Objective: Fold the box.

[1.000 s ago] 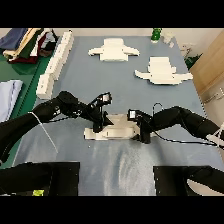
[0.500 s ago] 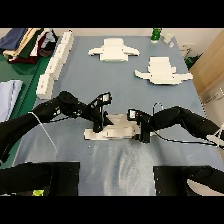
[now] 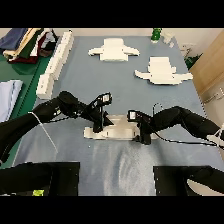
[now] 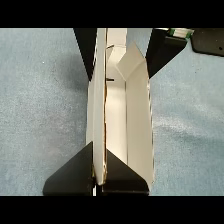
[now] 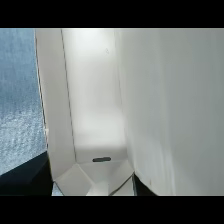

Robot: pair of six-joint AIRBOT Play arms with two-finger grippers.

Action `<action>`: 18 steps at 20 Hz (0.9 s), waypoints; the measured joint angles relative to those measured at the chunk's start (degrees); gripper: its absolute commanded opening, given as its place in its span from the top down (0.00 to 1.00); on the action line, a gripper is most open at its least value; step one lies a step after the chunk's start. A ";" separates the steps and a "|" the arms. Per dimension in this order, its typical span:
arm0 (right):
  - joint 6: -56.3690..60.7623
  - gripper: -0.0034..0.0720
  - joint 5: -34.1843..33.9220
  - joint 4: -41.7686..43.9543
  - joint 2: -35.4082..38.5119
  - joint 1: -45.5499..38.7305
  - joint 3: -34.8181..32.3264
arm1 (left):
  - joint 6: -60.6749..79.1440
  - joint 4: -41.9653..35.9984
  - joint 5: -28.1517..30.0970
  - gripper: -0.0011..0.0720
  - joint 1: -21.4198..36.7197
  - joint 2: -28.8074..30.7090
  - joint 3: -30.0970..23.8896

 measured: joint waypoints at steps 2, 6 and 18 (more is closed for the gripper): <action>0.66 0.05 0.22 -0.02 -0.04 0.02 0.00 | 0.00 -0.02 0.07 0.97 0.00 0.00 0.00; 1.18 0.05 -0.09 -0.39 -0.04 0.00 0.00 | -0.02 -0.02 0.04 0.97 0.00 0.00 0.00; -1.03 0.05 0.74 0.31 -0.42 -0.70 -1.95 | -0.15 -0.09 0.09 0.97 0.00 0.00 0.00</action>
